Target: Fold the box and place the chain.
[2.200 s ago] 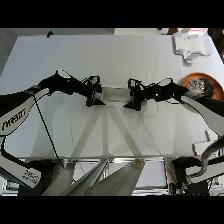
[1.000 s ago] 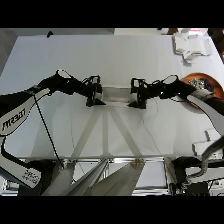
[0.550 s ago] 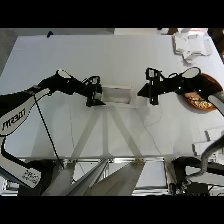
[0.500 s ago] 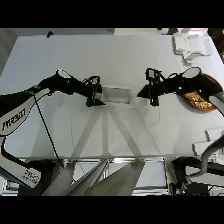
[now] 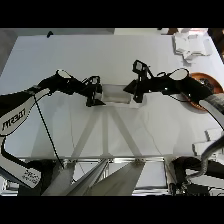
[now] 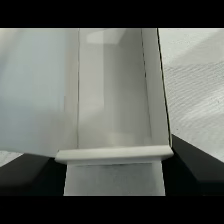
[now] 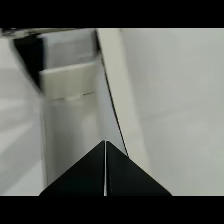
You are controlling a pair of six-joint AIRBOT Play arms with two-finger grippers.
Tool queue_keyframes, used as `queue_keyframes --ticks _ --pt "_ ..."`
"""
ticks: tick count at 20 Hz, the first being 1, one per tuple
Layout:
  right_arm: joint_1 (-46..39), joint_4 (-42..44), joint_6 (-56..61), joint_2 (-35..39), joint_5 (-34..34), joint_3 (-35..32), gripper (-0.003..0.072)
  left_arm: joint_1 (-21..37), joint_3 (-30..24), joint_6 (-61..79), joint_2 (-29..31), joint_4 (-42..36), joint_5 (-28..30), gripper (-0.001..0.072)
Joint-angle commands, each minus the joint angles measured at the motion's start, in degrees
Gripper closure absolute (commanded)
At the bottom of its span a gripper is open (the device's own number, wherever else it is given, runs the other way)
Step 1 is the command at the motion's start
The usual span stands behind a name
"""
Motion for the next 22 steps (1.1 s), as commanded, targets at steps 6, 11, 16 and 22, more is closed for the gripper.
queue_keyframes --ticks 6,11,16,22 --pt "-0.8 5.3 7.1 -10.9 -7.6 0.1 0.0681 0.0 0.0 0.0 0.0 0.0 0.0 0.0523" --pt "-0.8 2.8 7.0 -8.1 -4.4 0.1 0.0679 0.0 0.0 0.0 0.0 0.0 0.0 0.0523" --pt "-0.8 -14.9 12.1 3.2 0.4 0.1 0.0674 0.0 0.0 0.0 0.0 0.0 0.0 0.0523" --pt "-0.8 -33.8 14.9 9.0 10.2 -0.2 0.0672 0.0 0.0 0.0 0.0 0.0 0.0 0.0523"
